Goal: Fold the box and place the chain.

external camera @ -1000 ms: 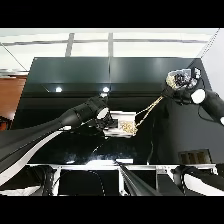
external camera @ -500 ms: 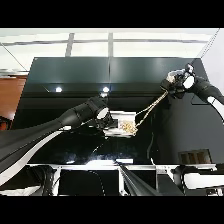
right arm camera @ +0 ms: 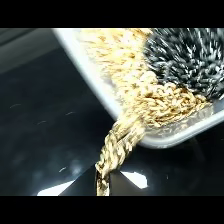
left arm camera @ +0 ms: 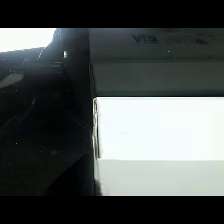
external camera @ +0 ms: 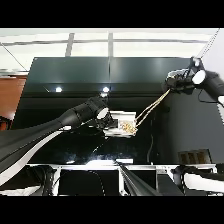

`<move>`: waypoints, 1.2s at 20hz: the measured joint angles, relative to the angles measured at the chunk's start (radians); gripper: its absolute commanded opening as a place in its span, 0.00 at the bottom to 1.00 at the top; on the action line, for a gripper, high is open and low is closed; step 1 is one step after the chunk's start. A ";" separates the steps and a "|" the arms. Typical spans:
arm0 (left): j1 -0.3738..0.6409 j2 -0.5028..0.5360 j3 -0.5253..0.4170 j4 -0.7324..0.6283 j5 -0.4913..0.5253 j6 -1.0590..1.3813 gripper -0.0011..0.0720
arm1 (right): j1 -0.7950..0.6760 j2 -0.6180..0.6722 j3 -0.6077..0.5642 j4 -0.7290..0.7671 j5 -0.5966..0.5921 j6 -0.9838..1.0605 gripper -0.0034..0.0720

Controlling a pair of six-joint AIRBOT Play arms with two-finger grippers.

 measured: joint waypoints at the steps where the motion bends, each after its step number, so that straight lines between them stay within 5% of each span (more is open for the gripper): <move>1: 0.000 0.000 0.000 0.000 0.000 0.000 0.05 | 0.000 0.057 0.000 0.000 0.013 -0.034 0.06; 10: 0.000 0.000 0.000 0.000 0.002 0.000 0.05 | 0.000 0.541 0.067 0.138 0.240 -0.258 0.06; 24: 0.000 0.000 0.000 0.000 0.004 0.000 0.05 | 0.005 0.623 0.008 0.533 0.636 -0.480 0.06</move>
